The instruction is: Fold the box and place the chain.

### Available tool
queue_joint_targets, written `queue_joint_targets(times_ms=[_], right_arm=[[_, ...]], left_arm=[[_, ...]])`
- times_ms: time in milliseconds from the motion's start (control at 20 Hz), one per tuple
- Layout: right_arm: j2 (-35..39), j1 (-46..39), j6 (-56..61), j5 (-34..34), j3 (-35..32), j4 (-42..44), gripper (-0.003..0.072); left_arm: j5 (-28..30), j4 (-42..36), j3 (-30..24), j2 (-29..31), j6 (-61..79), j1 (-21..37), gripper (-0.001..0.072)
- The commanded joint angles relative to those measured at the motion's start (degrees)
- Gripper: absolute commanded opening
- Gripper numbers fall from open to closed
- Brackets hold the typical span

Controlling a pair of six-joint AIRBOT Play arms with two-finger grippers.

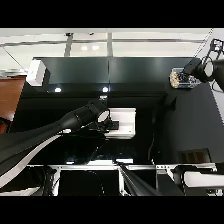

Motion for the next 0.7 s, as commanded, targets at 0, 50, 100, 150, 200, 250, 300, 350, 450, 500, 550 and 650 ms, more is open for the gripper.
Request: queue_joint_targets(times_ms=[0,50,100,150,200,250,300,350,450,500,550,650], right_arm=[[-14.12,-2.51,-5.64,7.32,14.93,8.26,0.0606],[-16.52,-2.49,-5.64,7.56,17.07,8.28,0.0606],[-18.18,-2.47,-5.64,7.52,18.4,8.28,0.0606],[-19.52,-2.49,-5.64,7.28,19.34,8.26,0.0606],[-20.26,-2.62,-5.62,6.67,19.61,8.26,0.0605],[-20.87,-2.95,-5.42,6.01,19.63,8.28,0.0555],[-21.33,-3.28,-5.11,5.95,19.67,8.46,0.0553],[-21.77,-3.63,-4.96,6.03,19.67,8.46,0.0553],[-22.32,-4.15,-4.98,6.27,19.67,8.5,0.0496],[-22.36,-4.17,-5.01,6.29,19.67,8.52,0.0411],[-22.27,-4.15,-5.03,6.58,19.76,8.72,0.0186],[-21.66,-4.11,-5.42,8.31,20.83,10.03,0.0015]], left_arm=[[0.0,-0.02,0.04,0.0,0.0,0.02,0.0027],[0.0,-0.02,0.04,0.0,0.0,0.02,0.0027],[0.0,-0.02,0.04,0.0,0.0,0.02,0.0027],[0.0,-0.02,0.04,0.0,0.0,0.02,0.0027],[0.0,-0.02,0.04,0.0,0.0,0.02,0.0027],[0.0,-0.02,0.04,0.0,0.0,0.02,0.0027],[0.0,-0.02,0.04,0.0,0.0,0.02,0.0027],[0.0,-0.02,0.04,0.0,0.0,0.02,0.0027],[0.0,-0.02,0.04,0.0,0.0,0.02,0.0027],[0.0,-0.02,0.04,0.0,0.0,0.02,0.0027],[0.0,-0.02,0.04,0.0,0.0,0.02,0.0027],[0.0,-0.02,0.04,0.0,0.0,0.02,0.0027]])
